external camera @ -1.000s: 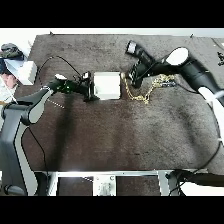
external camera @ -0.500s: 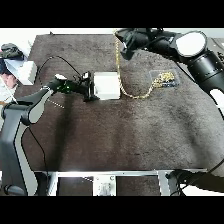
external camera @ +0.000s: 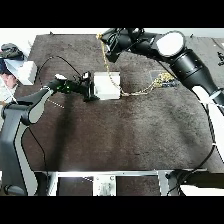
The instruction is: Fold the box and place the chain.
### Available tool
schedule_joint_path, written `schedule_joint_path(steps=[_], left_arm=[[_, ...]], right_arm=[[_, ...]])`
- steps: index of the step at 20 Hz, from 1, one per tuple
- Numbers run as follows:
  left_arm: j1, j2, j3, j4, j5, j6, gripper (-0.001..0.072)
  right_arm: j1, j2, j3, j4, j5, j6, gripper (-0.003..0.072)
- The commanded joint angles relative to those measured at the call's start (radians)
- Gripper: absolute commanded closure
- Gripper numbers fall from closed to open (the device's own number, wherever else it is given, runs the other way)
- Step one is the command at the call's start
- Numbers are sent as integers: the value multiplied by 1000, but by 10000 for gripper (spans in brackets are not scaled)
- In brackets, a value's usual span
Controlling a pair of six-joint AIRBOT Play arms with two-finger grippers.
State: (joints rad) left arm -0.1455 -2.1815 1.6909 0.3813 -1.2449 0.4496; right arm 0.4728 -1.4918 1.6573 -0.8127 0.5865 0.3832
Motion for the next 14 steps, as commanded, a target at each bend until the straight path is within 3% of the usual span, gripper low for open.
schedule_joint_path(steps=[1,4,5,6,7,8,12,14], left_arm=[[1,0,0,0,0,0,241],[1,0,0,0,0,0,241],[1,0,0,0,0,0,241],[1,0,0,0,0,0,241],[1,0,0,0,0,0,241],[1,0,0,0,0,0,241],[1,0,0,0,0,0,241],[1,0,0,0,0,0,241]], right_arm=[[3,-58,-7,-113,92,147,673],[1,-125,-49,-180,95,209,672],[-2,-144,-60,-189,104,209,632],[-5,-156,-68,-212,114,213,365],[-14,-163,-71,-245,132,225,241],[-32,-162,-71,-264,157,234,297],[-184,-157,-71,-270,302,295,295],[-266,-167,-86,-270,364,293,431]])
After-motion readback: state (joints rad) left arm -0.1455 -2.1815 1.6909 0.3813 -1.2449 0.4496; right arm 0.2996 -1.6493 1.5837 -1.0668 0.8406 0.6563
